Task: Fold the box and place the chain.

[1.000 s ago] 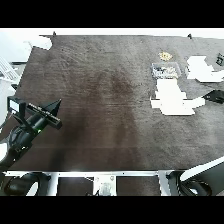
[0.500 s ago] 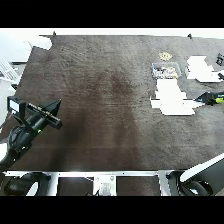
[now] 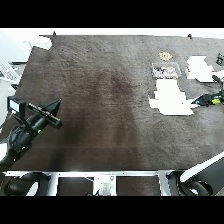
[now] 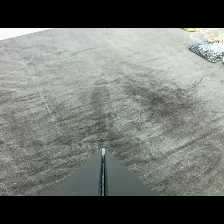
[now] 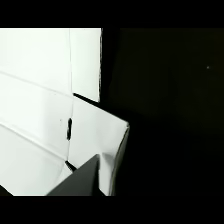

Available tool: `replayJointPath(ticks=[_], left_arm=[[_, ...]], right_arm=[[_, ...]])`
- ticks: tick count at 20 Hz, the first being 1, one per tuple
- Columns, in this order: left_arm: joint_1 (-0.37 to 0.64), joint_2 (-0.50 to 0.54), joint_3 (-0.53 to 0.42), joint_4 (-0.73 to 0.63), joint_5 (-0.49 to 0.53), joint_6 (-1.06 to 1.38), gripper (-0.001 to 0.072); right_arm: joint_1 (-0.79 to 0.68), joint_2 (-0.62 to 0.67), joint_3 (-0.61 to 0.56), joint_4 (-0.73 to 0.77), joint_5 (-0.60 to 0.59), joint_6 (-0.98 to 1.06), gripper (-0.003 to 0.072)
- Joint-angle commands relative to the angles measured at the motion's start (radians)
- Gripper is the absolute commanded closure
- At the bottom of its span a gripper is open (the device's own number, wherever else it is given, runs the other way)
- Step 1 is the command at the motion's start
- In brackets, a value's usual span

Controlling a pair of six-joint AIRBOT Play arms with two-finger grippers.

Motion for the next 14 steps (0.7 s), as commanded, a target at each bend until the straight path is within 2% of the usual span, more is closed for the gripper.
replayJointPath(ticks=[1, 4, 7, 10, 14], left_arm=[[0.0, 0.001, 0.0, 0.0, 0.0, 0.0, 0.0688], [0.0, 0.001, 0.0, 0.0, 0.0, 0.0, 0.0688], [0.0, 0.001, 0.0, 0.0, 0.0, 0.0, 0.0688], [0.0, 0.001, 0.0, 0.0, 0.0, 0.0, 0.0688], [0.0, 0.001, 0.0, 0.0, 0.0, 0.0, 0.0688]], right_arm=[[0.005, -0.001, 0.0, 0.05, 0.135, -0.029, 0.0676], [0.01, 0.02, -0.016, 0.175, 0.134, 0.003, 0.0678], [0.037, 0.079, -0.1, 0.201, 0.133, 0.018, 0.068], [0.092, 0.181, -0.28, 0.272, 0.068, 0.014, 0.068], [0.225, 0.381, -0.623, 0.44, -0.132, -0.067, 0.068]])
